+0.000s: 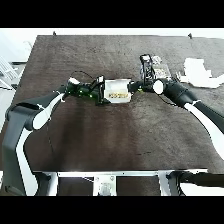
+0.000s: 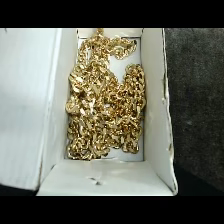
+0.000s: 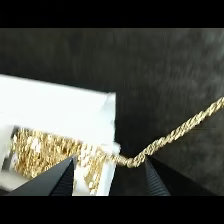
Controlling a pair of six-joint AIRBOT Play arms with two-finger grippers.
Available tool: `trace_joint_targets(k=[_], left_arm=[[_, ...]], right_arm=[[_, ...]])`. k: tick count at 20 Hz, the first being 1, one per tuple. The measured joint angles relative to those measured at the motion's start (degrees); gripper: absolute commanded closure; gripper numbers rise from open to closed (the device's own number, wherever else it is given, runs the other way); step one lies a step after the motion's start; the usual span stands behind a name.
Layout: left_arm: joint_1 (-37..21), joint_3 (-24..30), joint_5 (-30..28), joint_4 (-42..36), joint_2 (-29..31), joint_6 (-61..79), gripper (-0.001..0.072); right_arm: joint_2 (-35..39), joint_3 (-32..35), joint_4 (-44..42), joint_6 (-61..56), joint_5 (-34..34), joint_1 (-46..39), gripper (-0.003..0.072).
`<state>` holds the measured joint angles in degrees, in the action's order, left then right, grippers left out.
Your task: Fold the box and place the chain.
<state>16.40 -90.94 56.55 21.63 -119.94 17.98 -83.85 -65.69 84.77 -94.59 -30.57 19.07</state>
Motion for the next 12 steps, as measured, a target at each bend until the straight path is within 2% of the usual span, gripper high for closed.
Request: trace_joint_targets(k=[3,6,12], left_arm=[[0.00,0.00,-0.02,0.00,0.00,0.00,0.0289],[0.00,0.00,-0.02,0.00,0.00,0.00,0.0290],[0.00,0.00,-0.04,0.00,0.00,0.00,0.0290]], right_arm=[[0.07,0.00,-0.15,1.01,0.42,-1.95,0.0161],[-0.85,0.00,-0.26,0.13,4.20,-5.57,0.0161],[-7.54,-1.51,-4.76,0.96,8.15,-12.17,0.0174]])
